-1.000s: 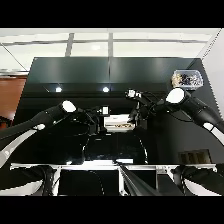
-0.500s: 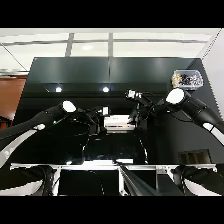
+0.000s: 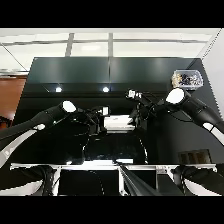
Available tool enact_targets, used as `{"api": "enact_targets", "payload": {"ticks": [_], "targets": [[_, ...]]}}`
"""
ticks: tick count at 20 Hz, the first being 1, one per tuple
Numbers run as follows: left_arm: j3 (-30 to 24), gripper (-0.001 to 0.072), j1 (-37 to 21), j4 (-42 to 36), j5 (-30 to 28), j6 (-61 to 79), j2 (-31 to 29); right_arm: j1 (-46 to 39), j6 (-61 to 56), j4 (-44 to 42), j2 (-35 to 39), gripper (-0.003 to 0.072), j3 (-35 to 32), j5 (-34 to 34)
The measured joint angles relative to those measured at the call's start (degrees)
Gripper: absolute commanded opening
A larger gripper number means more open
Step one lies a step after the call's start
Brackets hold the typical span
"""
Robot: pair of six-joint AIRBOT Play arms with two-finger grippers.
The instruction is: Fold the box and place the chain.
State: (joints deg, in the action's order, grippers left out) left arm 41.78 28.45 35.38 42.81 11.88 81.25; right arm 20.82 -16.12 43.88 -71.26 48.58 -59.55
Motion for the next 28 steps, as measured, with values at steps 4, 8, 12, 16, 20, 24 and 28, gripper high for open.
{"api": "enact_targets", "payload": {"ticks": [4,8,12,16,20,24,28], "targets": [[0.0,0.0443,0.0,-0.02,-0.02,-0.02,0.0,0.0,0.0,-0.09,0.0,0.0307,0.0,0.07],[0.0,0.0443,0.0,-0.04,-0.04,-0.11,0.0,0.13,0.02,-0.09,0.0,0.0307,-0.04,0.2],[0.0,0.0443,0.0,-0.04,-0.04,-0.17,0.0,1.38,0.07,0.15,0.0,0.0321,-0.63,0.81],[0.0,0.0443,0.0,-0.04,-0.07,-0.04,0.0,1.95,-0.98,0.5,0.0,0.0389,-0.87,1.14],[0.0,0.0443,0.0,-0.04,-0.11,-0.04,0.0,1.81,-2.23,1.11,0.33,0.0389,-0.85,1.16],[0.0,0.0443,0.0,-0.04,-0.11,-0.04,0.0,-0.5,-6.05,1.11,3.39,0.0388,-0.81,0.2],[0.0,0.0443,0.0,-0.07,-0.13,-0.04,0.0,-5.95,-24.44,0.66,7.8,0.0011,-1.88,-3.56]]}}
